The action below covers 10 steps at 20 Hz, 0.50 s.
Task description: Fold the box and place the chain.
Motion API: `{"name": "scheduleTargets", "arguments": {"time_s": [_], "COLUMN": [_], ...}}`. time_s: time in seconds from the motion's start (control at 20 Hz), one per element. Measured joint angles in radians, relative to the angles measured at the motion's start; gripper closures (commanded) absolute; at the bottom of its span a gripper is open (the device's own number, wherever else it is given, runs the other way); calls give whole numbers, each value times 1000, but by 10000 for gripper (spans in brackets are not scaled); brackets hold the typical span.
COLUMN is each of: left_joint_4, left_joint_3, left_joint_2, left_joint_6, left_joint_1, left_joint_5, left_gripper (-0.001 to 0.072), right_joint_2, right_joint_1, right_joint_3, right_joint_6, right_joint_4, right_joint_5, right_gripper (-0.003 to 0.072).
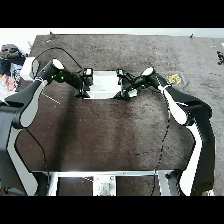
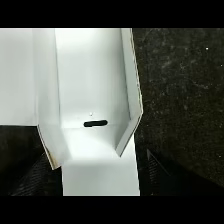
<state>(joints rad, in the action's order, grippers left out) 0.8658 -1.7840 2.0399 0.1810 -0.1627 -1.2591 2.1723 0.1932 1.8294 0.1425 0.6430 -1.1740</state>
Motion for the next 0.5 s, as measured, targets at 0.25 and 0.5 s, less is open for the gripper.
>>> {"name": "scheduleTargets", "arguments": {"time_s": [0.25,0.5], "left_joint_4": [-8,-20], "left_joint_3": [16,19], "left_joint_2": [0,0], "left_joint_6": [10,-3], "left_joint_1": [-5,-5], "left_joint_5": [14,21], "left_gripper": [5,136], "right_joint_2": [0,0], "right_joint_1": [0,0], "right_joint_3": [0,0], "right_joint_6": [0,0], "right_joint_4": [0,0], "right_joint_5": [0,0], "right_gripper": [216,216]}}
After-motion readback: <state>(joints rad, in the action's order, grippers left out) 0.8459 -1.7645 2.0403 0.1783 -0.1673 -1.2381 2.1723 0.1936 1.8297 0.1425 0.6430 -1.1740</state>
